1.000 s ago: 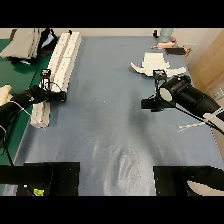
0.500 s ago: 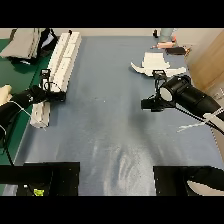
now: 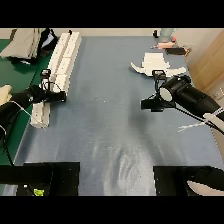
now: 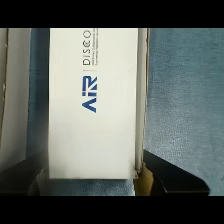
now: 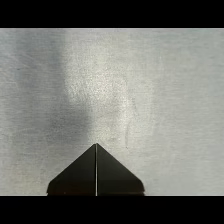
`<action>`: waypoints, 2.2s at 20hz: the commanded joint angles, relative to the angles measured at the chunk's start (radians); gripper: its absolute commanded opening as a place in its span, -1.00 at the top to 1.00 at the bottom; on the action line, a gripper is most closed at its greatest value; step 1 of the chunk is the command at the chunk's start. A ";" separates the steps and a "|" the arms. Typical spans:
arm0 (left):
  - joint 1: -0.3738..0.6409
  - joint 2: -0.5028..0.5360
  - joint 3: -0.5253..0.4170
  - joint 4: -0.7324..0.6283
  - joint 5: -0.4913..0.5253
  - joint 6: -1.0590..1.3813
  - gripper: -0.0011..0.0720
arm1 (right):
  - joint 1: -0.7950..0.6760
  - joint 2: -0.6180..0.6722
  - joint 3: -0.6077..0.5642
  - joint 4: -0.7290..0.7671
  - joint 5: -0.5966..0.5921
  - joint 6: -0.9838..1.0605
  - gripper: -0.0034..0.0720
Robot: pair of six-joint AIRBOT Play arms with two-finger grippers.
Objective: Fold the box.
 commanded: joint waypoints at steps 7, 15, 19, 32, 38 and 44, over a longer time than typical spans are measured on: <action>0.011 0.056 0.035 0.023 -0.126 -0.003 -0.93 | 0.000 0.000 0.001 0.018 0.009 -0.018 0.90; 0.037 0.109 0.224 0.032 -0.436 -0.007 -0.93 | 0.000 0.000 0.001 0.018 0.009 -0.019 0.90; 0.038 0.140 0.332 0.033 -0.607 -0.014 -0.91 | 0.000 0.000 0.001 0.019 0.009 -0.019 0.90; -0.323 0.182 0.425 -0.016 -0.627 -0.020 0.94 | -0.016 -0.187 0.349 0.113 0.042 -0.135 0.90; -0.512 0.181 0.339 -0.002 -0.514 -0.086 0.93 | -0.017 -0.371 0.544 0.233 0.122 -0.184 0.90; -0.512 0.181 0.322 -0.003 -0.568 -0.091 0.93 | -0.017 -0.377 0.544 0.251 0.122 -0.183 0.90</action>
